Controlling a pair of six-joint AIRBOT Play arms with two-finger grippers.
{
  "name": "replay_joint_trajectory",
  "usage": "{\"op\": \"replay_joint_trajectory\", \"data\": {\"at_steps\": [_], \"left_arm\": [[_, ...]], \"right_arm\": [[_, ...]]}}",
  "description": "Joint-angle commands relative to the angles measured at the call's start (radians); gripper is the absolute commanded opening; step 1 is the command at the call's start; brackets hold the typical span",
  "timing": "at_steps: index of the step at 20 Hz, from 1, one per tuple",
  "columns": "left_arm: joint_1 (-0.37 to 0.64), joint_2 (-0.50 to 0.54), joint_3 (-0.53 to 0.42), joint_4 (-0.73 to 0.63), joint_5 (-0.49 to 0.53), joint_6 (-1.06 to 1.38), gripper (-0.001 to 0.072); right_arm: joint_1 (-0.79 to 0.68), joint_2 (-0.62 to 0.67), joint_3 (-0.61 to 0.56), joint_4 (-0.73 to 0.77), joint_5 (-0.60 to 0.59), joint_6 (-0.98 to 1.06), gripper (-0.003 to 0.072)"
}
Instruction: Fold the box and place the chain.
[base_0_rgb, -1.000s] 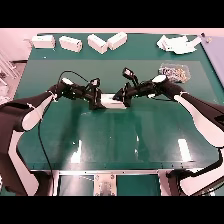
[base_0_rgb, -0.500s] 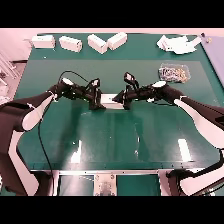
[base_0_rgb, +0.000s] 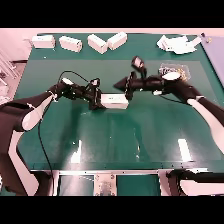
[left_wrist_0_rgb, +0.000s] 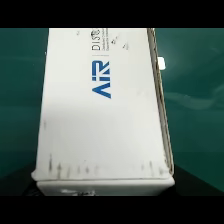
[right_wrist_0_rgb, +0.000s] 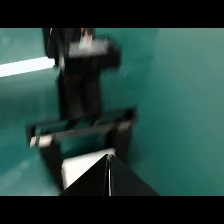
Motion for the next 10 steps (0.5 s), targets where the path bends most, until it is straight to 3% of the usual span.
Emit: {"op": "replay_joint_trajectory", "data": {"at_steps": [1, 4, 10], "left_arm": [[0.000, 0.001, 0.001, 0.002, 0.000, 0.000, 0.0626], [0.000, 0.001, 0.001, 0.002, -0.002, 0.000, 0.0626], [0.000, 0.001, 0.001, 0.001, 0.001, 0.000, 0.0627]], "right_arm": [[-0.012, 0.162, -0.005, 0.039, -0.094, 0.117, 0.0004], [-0.051, 0.275, -0.100, -0.028, -0.115, 0.254, 0.0004], [-0.145, 0.460, -0.444, -0.079, -0.195, 0.320, 0.0005]]}}
